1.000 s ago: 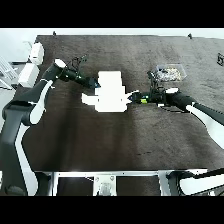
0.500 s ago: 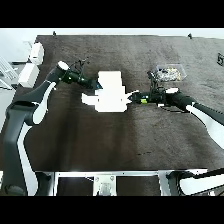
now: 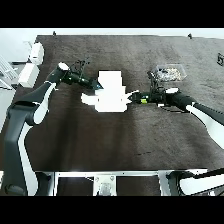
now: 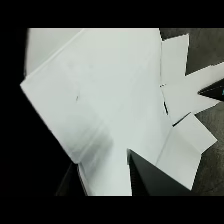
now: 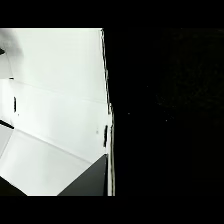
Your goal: Fold the box and place the chain.
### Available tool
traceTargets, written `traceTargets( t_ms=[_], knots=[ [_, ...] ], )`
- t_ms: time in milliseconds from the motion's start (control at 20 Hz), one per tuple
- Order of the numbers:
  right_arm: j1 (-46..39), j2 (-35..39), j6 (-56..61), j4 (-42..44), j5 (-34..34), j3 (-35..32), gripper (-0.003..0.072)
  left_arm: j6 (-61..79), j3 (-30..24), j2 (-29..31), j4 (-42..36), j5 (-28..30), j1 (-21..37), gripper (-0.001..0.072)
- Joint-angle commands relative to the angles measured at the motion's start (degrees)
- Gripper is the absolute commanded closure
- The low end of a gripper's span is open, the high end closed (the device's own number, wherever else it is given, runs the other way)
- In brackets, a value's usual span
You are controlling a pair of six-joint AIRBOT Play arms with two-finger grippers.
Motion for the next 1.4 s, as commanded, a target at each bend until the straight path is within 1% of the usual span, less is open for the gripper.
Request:
traceTargets(
  t_ms=[0,50,200,250,300,400,450,500,600,650,800,850,900,950,1000,1100,1150,1350],
  knots=[
    [0.0,0.0,0.0,0.0,0.0,0.0,0.0681,0.1,0.1,0.0,-0.4,-0.6,0.0,0.0341],
    [0.0,0.0,0.0,0.0,0.0,0.0,0.0681,0.1,0.1,0.0,-0.4,-0.7,0.0,0.0358],
    [0.0,0.0,0.0,0.0,0.0,0.0,0.0681,0.2,0.1,0.0,-0.4,-1.2,0.0,0.0359],
    [0.0,0.0,0.0,0.0,0.0,0.0,0.0681,0.4,0.1,0.0,-0.4,-1.2,0.0,0.0377],
    [0.0,0.0,0.0,0.0,0.0,0.0,0.0681,0.8,0.1,-0.1,-0.8,-1.6,0.0,0.0469],
    [0.0,0.0,0.0,0.0,0.0,0.0,0.0681,1.6,0.1,-0.7,-3.5,-2.1,0.0,0.0473],
    [0.0,0.0,0.0,0.0,0.0,0.0,0.0680,1.9,0.1,-1.2,-4.9,-2.2,0.0,0.0520],
    [0.0,0.0,0.0,0.0,0.0,0.0,0.0680,2.1,0.1,-1.6,-5.7,-2.2,0.0,0.0539],
    [0.0,0.0,0.0,0.0,0.0,0.0,0.0681,3.0,0.1,-2.1,-5.9,-2.3,0.0,0.0541],
    [0.0,0.0,0.0,0.0,0.0,0.0,0.0681,3.3,0.1,-2.1,-5.9,-2.2,0.0,0.0633],
    [0.0,0.0,0.0,0.0,0.0,0.0,0.0680,6.2,0.1,-2.1,-8.4,-2.6,0.0,0.0639],
    [-0.2,0.0,0.0,0.0,0.0,0.0,0.0680,6.8,0.1,-2.1,-8.8,-2.6,0.0,0.0666],
    [-0.5,0.0,0.0,0.0,0.3,0.0,0.0642,7.5,0.1,-2.1,-9.0,-2.6,0.0,0.0687],
    [-1.1,0.0,0.0,0.0,1.2,0.0,0.0533,7.6,0.1,-2.1,-9.0,-2.6,0.0,0.0687],
    [-2.1,0.2,-0.2,0.0,2.6,0.0,0.0485,8.3,0.1,-2.1,-9.0,-3.1,0.0,0.0687],
    [-4.9,1.4,-1.6,0.0,5.5,0.0,0.0485,11.1,0.1,-2.1,-9.0,-4.9,0.0,0.0687],
    [-7.0,2.5,-2.0,0.0,6.9,0.0,0.0470,12.6,0.1,-2.1,-9.1,-5.6,0.0,0.0688],
    [-15.7,9.9,-1.9,0.1,10.8,0.0,0.0468,24.3,0.1,-2.1,-12.8,-9.5,0.0,0.0690]
  ],
)
